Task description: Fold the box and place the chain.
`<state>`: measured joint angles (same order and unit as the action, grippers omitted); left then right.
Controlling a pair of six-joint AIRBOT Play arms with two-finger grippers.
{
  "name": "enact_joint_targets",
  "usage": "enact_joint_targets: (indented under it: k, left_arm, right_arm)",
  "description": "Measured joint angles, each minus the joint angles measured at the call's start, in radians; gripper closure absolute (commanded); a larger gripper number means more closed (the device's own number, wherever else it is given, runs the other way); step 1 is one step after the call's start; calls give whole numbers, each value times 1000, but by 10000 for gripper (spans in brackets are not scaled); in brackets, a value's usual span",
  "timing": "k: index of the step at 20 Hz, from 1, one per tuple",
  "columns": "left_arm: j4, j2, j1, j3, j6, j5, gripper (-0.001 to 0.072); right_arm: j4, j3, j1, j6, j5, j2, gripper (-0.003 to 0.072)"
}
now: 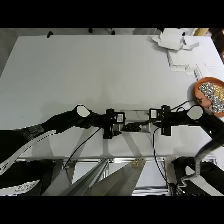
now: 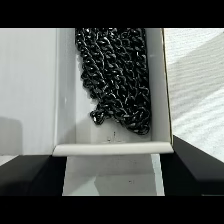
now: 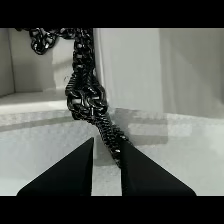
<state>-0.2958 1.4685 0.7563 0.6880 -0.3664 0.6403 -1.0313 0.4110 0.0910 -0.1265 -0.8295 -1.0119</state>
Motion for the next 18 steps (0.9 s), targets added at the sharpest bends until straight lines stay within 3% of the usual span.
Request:
enact_joint_targets:
  k: [2, 7, 13, 18]
  left_arm:
    - [0, 0, 0, 0, 0, 0, 435]
    - [0, 0, 0, 0, 0, 0, 435]
    - [0, 0, 0, 0, 0, 0, 435]
    - [0, 0, 0, 0, 0, 0, 435]
  right_arm:
    - [8, 0, 0, -3, 10, -8, 664]
    - [0, -1, 0, -3, -11, 42, 664]
    - [-21, -1, 24, 56, -127, 267, 664]
    - [95, -2, 142, 72, -161, 392, 664]
